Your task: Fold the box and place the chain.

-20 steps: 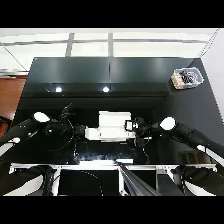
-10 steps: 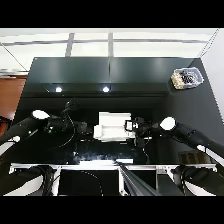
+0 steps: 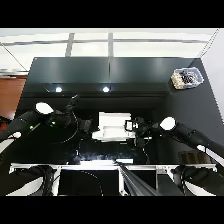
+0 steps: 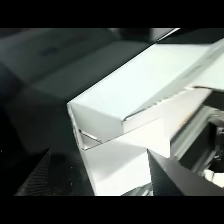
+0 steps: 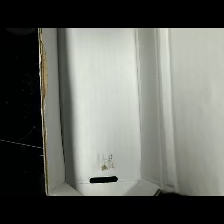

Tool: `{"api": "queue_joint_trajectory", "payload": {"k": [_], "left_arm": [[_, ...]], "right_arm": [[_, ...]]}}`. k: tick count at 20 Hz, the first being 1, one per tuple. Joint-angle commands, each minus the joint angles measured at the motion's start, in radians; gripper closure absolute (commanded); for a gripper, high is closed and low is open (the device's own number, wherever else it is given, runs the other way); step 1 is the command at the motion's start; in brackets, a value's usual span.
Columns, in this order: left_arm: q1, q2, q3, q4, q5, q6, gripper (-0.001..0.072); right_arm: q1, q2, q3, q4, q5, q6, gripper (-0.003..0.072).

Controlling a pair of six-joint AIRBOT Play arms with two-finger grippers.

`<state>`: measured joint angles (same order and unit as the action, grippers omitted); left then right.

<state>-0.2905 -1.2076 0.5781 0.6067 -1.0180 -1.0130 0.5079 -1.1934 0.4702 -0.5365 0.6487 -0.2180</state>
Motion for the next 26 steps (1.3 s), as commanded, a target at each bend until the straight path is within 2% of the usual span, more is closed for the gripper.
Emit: {"api": "queue_joint_trajectory", "payload": {"k": [1, 6, 8, 11, 16, 21, 22, 23, 24, 26], "left_arm": [[-0.101, 0.001, 0.01, 0.092, 0.069, -0.139, 0.0023], [-0.171, 0.001, 0.04, 0.111, 0.122, -0.247, 0.0024], [-0.224, 0.001, 0.079, 0.228, 0.152, -0.378, 0.0023], [-0.321, 0.0, 0.153, 0.486, 0.172, -0.69, 0.0024], [-0.477, -0.016, 0.22, 0.819, 0.109, -1.091, 0.0024], [-0.589, -0.109, 0.29, 0.978, -0.036, -1.308, 0.0029], [-0.607, -0.127, 0.31, 0.998, -0.045, -1.335, 0.0043], [-0.623, -0.141, 0.332, 1.008, -0.045, -1.365, 0.0094], [-0.637, -0.153, 0.352, 1.013, -0.04, -1.379, 0.0174], [-0.649, -0.182, 0.394, 1.012, -0.049, -1.407, 0.02]], "right_arm": [[0.001, -0.001, 0.0, 0.0, -0.001, 0.0, 0.021], [0.001, -0.001, 0.0, 0.0, -0.002, 0.0, 0.021], [0.001, -0.001, 0.0, 0.0, -0.002, 0.0, 0.021], [0.001, -0.001, 0.0, 0.0, -0.002, 0.0, 0.021], [0.001, -0.001, 0.0, 0.0, -0.002, 0.0, 0.021], [0.001, -0.001, 0.0, 0.0, -0.002, 0.0, 0.021], [0.001, -0.001, 0.0, 0.0, -0.001, 0.0, 0.021], [0.001, -0.001, 0.0, 0.0, -0.001, 0.0, 0.021], [0.001, -0.001, 0.0, 0.0, 0.0, 0.0, 0.021], [0.001, -0.001, 0.0, 0.0, 0.0, 0.0, 0.021]]}}
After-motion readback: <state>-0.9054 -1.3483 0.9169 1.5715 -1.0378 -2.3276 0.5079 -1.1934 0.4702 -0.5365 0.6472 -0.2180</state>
